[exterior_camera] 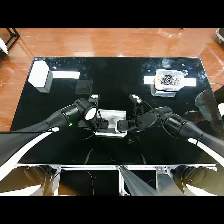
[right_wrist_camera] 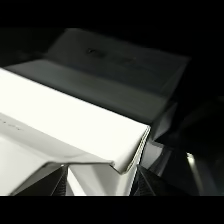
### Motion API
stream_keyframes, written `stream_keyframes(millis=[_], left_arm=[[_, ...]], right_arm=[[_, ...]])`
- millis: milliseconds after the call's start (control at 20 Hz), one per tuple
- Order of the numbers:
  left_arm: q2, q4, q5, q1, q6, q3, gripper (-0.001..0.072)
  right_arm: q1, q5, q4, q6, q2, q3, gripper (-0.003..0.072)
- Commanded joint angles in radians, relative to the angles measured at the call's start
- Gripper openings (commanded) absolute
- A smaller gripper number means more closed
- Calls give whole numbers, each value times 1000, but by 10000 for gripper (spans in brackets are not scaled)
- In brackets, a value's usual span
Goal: Fold the box and place the chain.
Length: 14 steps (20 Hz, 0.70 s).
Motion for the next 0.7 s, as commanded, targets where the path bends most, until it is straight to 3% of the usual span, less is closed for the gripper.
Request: stream_keyframes(millis=[0,50,100,650], left_arm=[[-1,2,9,0,2,0,23],[-1,2,8,0,2,0,23],[-1,1,8,0,2,0,23],[-1,1,4,0,2,0,23]], right_arm=[[45,-30,-164,196,-13,42,469],[52,-53,-184,212,-23,55,467],[60,-72,-199,216,-34,68,418],[70,-158,-305,340,-125,166,408]])
